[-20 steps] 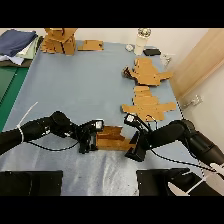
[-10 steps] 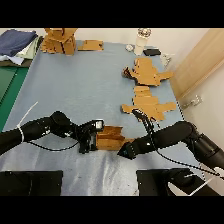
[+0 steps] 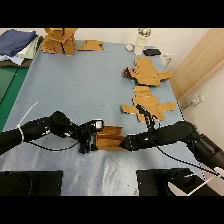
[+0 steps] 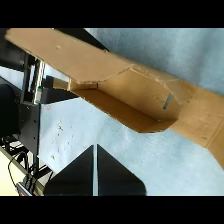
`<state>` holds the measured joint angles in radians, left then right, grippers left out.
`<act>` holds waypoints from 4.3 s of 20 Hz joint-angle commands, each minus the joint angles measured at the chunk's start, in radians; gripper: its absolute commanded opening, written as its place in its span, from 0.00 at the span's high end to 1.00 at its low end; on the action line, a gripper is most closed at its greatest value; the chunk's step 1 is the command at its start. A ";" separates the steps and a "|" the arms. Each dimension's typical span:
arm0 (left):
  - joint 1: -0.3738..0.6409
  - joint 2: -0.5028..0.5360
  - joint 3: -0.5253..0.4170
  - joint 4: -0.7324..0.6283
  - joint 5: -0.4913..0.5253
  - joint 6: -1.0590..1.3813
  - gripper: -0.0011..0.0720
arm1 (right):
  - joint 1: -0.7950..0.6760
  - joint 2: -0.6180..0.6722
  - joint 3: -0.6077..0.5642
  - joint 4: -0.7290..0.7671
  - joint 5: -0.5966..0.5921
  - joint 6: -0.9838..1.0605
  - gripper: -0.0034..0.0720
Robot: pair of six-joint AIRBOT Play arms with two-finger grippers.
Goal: Fold the box.
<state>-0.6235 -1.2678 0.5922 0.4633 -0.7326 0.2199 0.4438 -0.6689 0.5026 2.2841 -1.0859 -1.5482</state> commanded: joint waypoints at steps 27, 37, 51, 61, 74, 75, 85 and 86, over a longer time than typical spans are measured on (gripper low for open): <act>-0.079 0.010 0.001 0.045 0.101 -0.112 0.02 | 0.000 0.001 0.000 -0.020 0.035 0.034 0.90; -0.081 0.017 0.001 0.089 0.058 -0.139 0.45 | 0.000 0.001 0.000 -0.021 0.040 0.034 0.90; -0.079 0.109 0.001 0.285 0.060 -0.346 0.44 | 0.000 0.001 0.000 -0.030 0.099 0.033 0.90; 0.001 0.114 -0.054 0.282 0.000 -0.372 0.44 | 0.000 0.001 0.000 -0.075 0.127 0.028 0.90; 0.024 0.139 -0.058 0.202 -0.003 -0.229 0.44 | 0.001 -0.065 0.000 -0.085 0.154 -0.010 0.90; 0.024 0.139 -0.058 0.193 -0.005 -0.223 0.44 | 0.001 -0.075 0.000 -0.079 0.155 -0.024 0.90; 0.000 0.083 -0.063 0.194 -0.010 -0.182 0.44 | 0.001 -0.078 0.000 -0.068 0.171 -0.061 0.90; 0.000 0.084 -0.063 0.194 -0.010 -0.182 0.44 | 0.001 -0.078 0.000 -0.068 0.171 -0.061 0.90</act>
<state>-0.6216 -1.1687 0.5304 0.6533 -0.7486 0.0334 0.4438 -0.7460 0.5026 2.2139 -0.9157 -1.6032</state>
